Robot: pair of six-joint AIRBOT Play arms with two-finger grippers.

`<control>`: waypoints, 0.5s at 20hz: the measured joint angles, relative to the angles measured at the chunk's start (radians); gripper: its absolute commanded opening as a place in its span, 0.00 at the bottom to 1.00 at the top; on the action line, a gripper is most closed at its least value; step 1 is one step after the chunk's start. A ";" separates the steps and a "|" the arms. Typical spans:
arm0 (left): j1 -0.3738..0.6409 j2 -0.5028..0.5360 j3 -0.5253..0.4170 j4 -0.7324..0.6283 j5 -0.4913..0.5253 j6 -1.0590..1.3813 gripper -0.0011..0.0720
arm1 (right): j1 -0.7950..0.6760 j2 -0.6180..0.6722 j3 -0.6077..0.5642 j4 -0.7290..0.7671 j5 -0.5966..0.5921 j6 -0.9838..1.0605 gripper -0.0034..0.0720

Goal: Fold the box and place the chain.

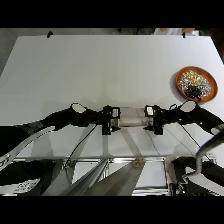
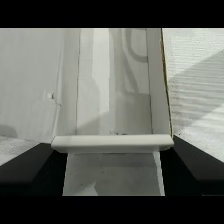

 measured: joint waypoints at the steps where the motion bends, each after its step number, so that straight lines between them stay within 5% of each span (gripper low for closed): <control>1: 0.001 0.000 0.000 0.001 0.001 0.000 0.44 | 0.000 0.000 0.000 -0.001 0.001 0.000 0.57; 10: 0.002 0.000 0.000 0.003 0.012 0.003 0.44 | 0.000 0.000 0.000 -0.004 0.006 -0.001 0.57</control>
